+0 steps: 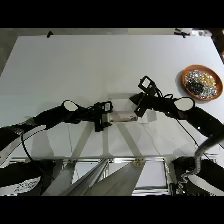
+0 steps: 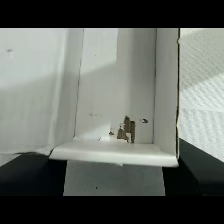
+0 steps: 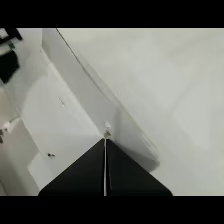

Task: Fold the box and place the chain.

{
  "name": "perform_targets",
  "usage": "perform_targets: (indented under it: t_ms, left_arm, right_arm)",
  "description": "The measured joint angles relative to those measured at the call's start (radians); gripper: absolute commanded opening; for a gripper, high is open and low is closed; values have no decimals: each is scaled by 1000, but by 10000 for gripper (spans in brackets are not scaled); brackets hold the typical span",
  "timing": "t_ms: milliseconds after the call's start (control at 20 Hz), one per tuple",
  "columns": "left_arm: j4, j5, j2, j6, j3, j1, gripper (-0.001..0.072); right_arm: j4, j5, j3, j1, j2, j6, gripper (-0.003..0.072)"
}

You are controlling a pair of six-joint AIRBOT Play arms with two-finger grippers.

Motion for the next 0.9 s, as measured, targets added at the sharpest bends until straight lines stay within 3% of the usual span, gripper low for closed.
perform_targets:
  t_ms: [250, 500, 750, 900]
  left_arm:
    - [0, -2, 0, 0, 0, 0, 153]
    - [1, -3, 0, 1, 0, 0, 153]
    - [1, -4, 0, 0, 0, 0, 153]
    - [0, -3, 0, 0, 0, 0, 153]
  right_arm:
    - [6, -31, 0, 5, -112, 84, 11]
    - [-55, -18, 1, 5, -138, 166, 12]
    - [-136, 45, 35, 6, -71, 268, 12]
    - [-300, 117, 50, 5, 24, 395, 12]
